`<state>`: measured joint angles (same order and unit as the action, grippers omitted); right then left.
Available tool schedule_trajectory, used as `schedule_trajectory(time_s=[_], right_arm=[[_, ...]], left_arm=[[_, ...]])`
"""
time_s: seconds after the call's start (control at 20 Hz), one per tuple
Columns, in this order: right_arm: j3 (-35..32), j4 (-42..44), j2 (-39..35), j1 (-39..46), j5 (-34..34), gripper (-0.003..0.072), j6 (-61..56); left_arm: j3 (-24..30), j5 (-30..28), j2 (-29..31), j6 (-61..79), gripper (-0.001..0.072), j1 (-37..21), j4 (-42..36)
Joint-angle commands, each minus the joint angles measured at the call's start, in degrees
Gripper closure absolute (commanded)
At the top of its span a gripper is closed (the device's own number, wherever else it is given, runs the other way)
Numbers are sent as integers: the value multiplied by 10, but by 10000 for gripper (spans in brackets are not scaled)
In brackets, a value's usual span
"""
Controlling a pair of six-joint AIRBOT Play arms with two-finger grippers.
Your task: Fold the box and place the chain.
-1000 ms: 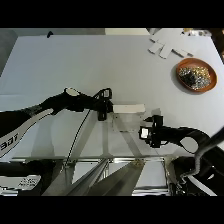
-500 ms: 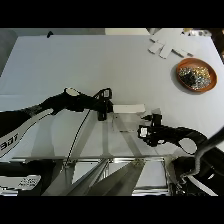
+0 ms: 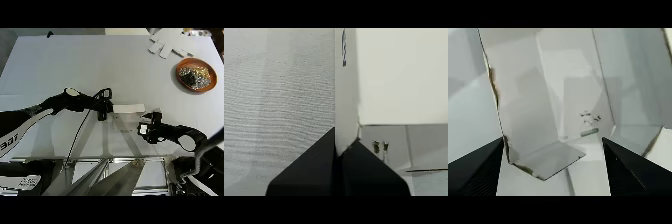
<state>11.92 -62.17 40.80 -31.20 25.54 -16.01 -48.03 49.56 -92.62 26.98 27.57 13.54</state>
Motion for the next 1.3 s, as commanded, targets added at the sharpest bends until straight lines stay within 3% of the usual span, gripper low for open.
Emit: schedule_trajectory(time_s=[0.0,0.2,0.45,0.6,0.95,1.25], right_arm=[[2,-16,-6,-12,56,-6,36],[2,-14,-2,5,-11,-5,27],[2,-23,-2,31,26,-1,28],[2,-20,-2,28,8,-1,28],[37,45,-2,93,32,-1,33],[47,122,41,125,50,-1,140]], left_arm=[[0,0,0,0,699,0,0],[0,0,0,0,699,0,0],[0,0,0,0,699,0,0],[0,0,0,0,699,0,0],[0,0,0,0,699,0,0],[0,0,0,0,699,0,0]])
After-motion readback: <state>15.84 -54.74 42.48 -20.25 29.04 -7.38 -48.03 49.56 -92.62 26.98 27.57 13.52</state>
